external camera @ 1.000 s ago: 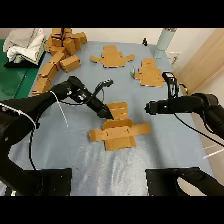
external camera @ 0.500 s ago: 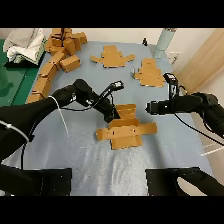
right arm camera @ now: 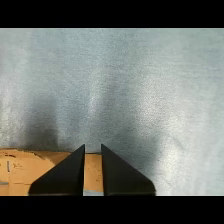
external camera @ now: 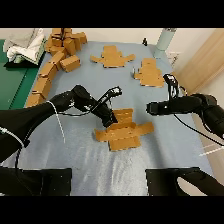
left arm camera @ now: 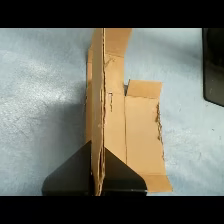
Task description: Fold the box.
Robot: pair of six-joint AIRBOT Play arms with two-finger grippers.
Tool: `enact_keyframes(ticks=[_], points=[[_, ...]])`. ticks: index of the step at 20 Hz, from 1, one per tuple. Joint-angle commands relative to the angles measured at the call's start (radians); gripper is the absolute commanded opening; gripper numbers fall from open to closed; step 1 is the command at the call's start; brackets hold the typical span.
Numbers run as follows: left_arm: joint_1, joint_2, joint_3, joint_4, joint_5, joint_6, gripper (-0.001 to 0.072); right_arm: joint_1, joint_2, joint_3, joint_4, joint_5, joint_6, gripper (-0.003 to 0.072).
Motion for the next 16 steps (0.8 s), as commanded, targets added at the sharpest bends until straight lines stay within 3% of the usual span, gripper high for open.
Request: enact_keyframes(ticks=[1, 9, 16], points=[[0.000, 0.002, -0.004, 0.005, -0.011, 0.003, 0.0007, 0.000, 0.000, 0.000, 0.000, 0.000, 0.000, 0.0151], [-0.017, 0.034, -0.003, 0.021, -0.025, 0.111, 0.0007, 0.000, 0.000, 0.000, 0.001, -0.001, 0.000, 0.0151], [-0.018, 0.005, -0.004, 0.020, -0.021, 0.111, 0.0008, 0.000, 0.000, 0.000, 0.001, -0.001, 0.000, 0.0151]])
